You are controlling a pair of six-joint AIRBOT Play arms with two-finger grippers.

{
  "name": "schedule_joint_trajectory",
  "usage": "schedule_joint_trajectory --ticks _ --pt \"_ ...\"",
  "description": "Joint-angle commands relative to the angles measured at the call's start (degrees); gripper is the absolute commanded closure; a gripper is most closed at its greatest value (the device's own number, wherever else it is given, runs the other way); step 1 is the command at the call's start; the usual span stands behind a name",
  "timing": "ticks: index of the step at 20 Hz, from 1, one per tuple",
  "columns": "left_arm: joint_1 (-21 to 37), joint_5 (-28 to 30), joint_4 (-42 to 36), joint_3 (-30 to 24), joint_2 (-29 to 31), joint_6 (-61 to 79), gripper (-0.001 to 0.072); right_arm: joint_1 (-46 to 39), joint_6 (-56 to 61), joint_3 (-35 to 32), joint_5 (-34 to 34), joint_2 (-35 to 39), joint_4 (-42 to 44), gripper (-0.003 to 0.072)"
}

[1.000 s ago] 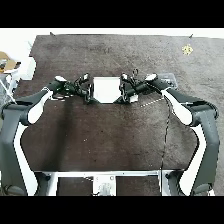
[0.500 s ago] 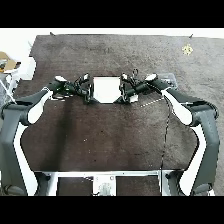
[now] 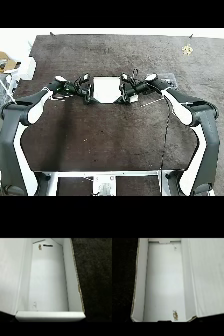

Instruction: Fold the box and place the chain.

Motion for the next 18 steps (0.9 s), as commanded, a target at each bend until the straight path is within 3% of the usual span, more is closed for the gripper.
schedule_joint_trajectory --ticks 1,12,13,14,18 --pt "0.0 0.1 -0.3 0.0 0.0 0.0 0.0249 0.0 0.0 0.0 0.0 0.0 0.0 0.0259" --pt "0.0 0.1 -0.3 0.0 0.0 0.0 0.0249 0.1 0.0 0.0 0.4 0.0 0.3 0.0254" --pt "0.0 0.1 -0.3 0.0 0.0 0.0 0.0249 0.0 0.4 0.0 0.0 0.1 0.2 0.0041" --pt "0.0 0.1 -0.3 0.0 0.0 0.0 0.0249 -0.1 0.5 0.0 0.0 0.2 0.0 -0.0002" --pt "0.0 0.1 -0.3 0.0 0.0 0.0 0.0249 -1.0 1.7 0.0 0.1 2.5 -6.9 -0.0002"
